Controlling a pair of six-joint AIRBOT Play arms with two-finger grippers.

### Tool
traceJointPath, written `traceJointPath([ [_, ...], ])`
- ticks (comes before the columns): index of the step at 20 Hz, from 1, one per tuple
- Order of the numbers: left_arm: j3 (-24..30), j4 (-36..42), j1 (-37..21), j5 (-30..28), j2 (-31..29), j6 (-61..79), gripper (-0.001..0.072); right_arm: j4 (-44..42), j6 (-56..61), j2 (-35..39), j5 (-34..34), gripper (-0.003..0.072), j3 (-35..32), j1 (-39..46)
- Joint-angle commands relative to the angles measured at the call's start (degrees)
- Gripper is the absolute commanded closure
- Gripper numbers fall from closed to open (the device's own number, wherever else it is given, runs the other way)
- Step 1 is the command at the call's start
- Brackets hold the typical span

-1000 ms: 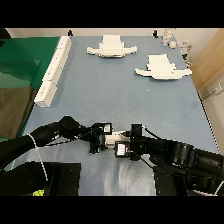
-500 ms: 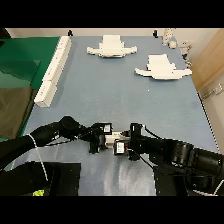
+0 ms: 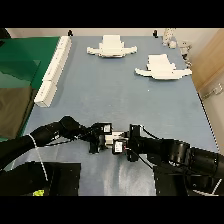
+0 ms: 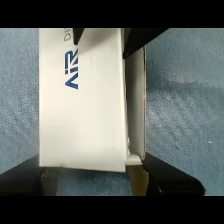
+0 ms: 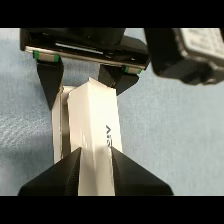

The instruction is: Fold the box.

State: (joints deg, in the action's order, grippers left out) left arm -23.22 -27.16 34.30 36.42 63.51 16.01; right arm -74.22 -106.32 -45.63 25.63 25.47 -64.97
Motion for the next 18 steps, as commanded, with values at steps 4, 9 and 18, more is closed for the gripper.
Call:
traceJointPath([
  [4, 0.0, -0.02, 0.0, 0.02, -0.02, -0.02, 0.0222, -2.89, 0.0, -0.13, -0.2, 0.0414, 0.04, -0.02],
  [9, 0.0, -0.02, 0.0, 0.02, -0.02, -0.02, 0.0221, -4.31, 0.0, -0.15, -0.17, 0.0414, 0.02, -0.02],
  [18, 0.0, -0.02, 0.0, 0.02, -0.02, -0.02, 0.0221, -5.09, -0.02, -0.09, -0.17, 0.0403, 0.04, 0.0],
])
